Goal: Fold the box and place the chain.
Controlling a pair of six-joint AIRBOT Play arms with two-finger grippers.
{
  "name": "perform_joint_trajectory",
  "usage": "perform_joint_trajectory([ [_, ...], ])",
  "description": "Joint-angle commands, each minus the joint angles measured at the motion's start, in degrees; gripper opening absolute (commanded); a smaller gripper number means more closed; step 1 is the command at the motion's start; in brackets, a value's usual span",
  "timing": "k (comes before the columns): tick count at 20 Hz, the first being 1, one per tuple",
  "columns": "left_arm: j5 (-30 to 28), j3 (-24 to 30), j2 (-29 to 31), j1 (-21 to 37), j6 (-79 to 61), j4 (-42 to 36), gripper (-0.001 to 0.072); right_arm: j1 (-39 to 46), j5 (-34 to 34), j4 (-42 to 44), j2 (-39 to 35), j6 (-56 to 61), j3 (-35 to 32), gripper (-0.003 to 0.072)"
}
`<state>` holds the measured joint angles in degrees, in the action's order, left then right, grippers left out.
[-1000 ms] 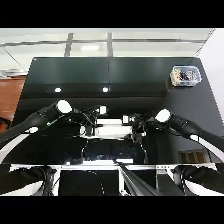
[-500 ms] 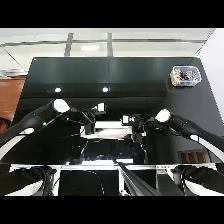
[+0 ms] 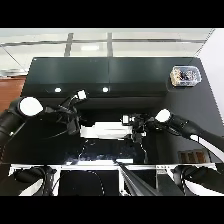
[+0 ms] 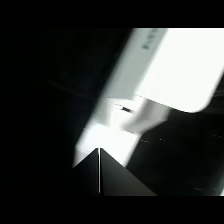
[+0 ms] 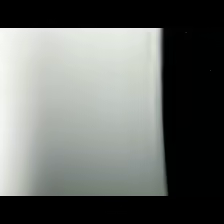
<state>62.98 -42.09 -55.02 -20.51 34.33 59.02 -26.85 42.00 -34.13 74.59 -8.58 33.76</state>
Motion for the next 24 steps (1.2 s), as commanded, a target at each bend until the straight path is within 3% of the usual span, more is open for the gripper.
perform_joint_trajectory([
  [1, 11.19, 3.23, 1.64, 0.20, 8.79, -10.95, 0.0027, 0.04, 0.00, 0.00, 0.04, 0.00, -0.02, 0.0245],
  [4, 3.56, 9.84, -0.37, -0.74, 7.48, -26.16, 0.0027, -0.09, -0.02, 0.00, 0.04, 0.00, -0.02, 0.0245],
  [9, -22.18, 12.02, -1.70, -2.60, -3.76, -44.70, 0.0027, -0.24, 0.00, -0.35, 0.04, 0.00, -0.04, 0.0245],
  [11, -27.58, 10.93, -2.32, -2.60, -5.40, -43.98, 0.0027, -0.24, 0.00, -0.37, 0.04, 0.00, -0.02, 0.0245],
  [16, -23.87, 5.31, -10.86, -2.62, 5.68, -20.28, 0.0026, -0.24, -0.02, -0.37, 0.09, 0.00, -0.02, 0.0245],
  [21, -13.53, 0.81, -20.33, -2.62, 6.05, -18.71, 0.0027, -0.24, 0.00, -0.37, 0.09, 0.00, -0.02, 0.0245],
  [24, -10.67, 0.42, -22.38, -3.30, 4.39, -17.90, 0.0027, -0.24, 0.00, -0.39, 0.09, 0.00, -0.02, 0.0245],
])
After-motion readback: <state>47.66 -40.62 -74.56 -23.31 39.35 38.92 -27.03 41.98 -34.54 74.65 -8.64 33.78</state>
